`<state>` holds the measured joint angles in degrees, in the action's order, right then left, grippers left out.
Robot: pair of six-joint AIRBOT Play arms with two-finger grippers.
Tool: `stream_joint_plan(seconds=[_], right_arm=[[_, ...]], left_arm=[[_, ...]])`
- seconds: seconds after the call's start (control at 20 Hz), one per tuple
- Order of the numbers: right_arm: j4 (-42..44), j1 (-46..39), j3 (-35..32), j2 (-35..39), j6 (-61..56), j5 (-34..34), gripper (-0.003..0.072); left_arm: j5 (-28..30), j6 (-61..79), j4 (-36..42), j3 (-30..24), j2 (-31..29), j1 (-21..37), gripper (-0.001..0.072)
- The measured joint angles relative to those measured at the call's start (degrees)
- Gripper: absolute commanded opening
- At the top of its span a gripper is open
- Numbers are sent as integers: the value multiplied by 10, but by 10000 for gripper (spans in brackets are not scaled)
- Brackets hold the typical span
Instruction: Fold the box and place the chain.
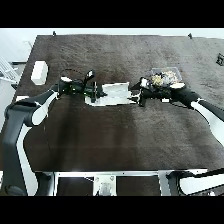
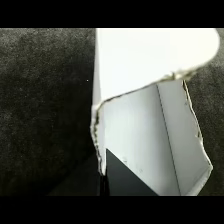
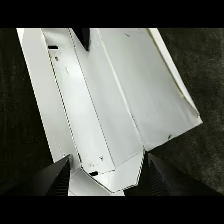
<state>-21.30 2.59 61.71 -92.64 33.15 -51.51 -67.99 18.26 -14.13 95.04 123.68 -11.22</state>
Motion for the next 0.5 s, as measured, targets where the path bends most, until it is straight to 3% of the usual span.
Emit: stream_joint_plan(seconds=[0.5], right_arm=[[-62, -16, 89, -61, -88, -96, 582]], left_arm=[[0, 0, 0, 0, 0, 0, 19]])
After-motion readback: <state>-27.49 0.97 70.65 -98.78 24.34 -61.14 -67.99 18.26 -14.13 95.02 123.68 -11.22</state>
